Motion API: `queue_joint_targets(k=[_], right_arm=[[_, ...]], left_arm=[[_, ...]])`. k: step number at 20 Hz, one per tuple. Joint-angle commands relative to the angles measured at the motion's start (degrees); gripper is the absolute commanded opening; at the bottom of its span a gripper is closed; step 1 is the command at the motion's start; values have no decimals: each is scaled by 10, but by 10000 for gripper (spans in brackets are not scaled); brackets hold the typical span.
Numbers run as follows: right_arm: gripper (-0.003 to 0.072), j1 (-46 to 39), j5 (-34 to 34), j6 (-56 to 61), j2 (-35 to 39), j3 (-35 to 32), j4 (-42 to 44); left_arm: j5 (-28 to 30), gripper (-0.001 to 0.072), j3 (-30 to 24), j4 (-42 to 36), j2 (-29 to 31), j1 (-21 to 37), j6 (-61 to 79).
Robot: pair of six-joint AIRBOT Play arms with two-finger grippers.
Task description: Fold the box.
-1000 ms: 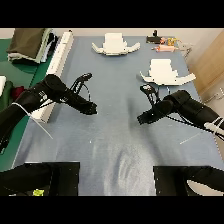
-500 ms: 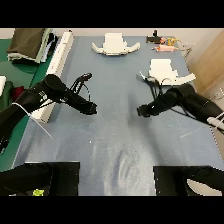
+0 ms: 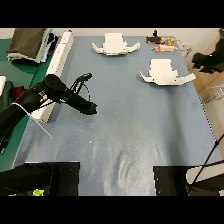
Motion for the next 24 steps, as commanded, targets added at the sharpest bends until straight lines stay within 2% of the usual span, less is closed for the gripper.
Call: queue_joint_targets(k=[1, 3, 7, 17, 19, 21, 23, 24], right_arm=[[384, -102, 33, -42, -130, 106, 124], [384, -110, 59, -64, -174, 123, 130], [383, -111, 63, -99, -246, 176, 170], [359, -103, 40, -195, -281, 176, 209], [275, -103, 40, -223, -281, 176, 238], [271, -103, 40, -237, -282, 176, 273], [157, -97, 39, -251, -282, 176, 287], [144, -94, 34, -251, -282, 176, 287]], left_arm=[[0, 16, 0, 0, 0, 0, 0], [0, 16, 0, 0, 0, 0, 0], [0, 16, 0, 0, 0, 0, 0], [0, 16, 0, 0, 0, 0, 0], [0, 16, 0, 0, 0, 0, 0], [0, 16, 0, 0, 0, 0, 0], [0, 16, 0, 0, 0, 0, 0], [0, 16, 0, 0, 0, 0, 0]])
